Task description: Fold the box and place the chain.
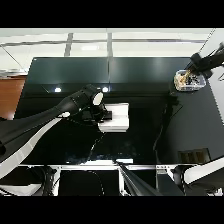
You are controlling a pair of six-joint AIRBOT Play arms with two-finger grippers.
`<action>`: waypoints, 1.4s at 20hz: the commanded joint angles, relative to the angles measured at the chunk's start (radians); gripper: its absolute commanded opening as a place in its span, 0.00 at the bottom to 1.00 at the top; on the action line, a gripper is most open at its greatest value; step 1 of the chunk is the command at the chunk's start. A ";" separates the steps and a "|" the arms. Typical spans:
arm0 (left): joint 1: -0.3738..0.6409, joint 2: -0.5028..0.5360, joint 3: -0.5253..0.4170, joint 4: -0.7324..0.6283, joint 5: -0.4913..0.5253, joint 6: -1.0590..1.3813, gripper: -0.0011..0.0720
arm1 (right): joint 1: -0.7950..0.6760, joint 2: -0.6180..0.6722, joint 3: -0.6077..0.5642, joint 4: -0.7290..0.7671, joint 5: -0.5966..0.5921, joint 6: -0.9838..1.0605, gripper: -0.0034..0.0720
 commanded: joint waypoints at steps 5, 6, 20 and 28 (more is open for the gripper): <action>0.000 0.000 0.001 -0.001 -0.001 0.000 0.05 | -0.015 0.343 0.002 0.021 0.012 -0.301 0.06; 0.000 0.000 0.001 -0.001 -0.001 0.000 0.05 | -0.016 0.380 0.002 0.029 -0.003 -0.311 0.06; 0.000 0.000 0.001 0.000 -0.005 0.000 0.05 | 0.040 0.730 0.083 0.327 0.079 -0.451 0.06; 0.000 0.000 0.001 0.000 -0.005 0.000 0.05 | 0.288 0.759 0.071 0.326 0.158 -0.467 0.05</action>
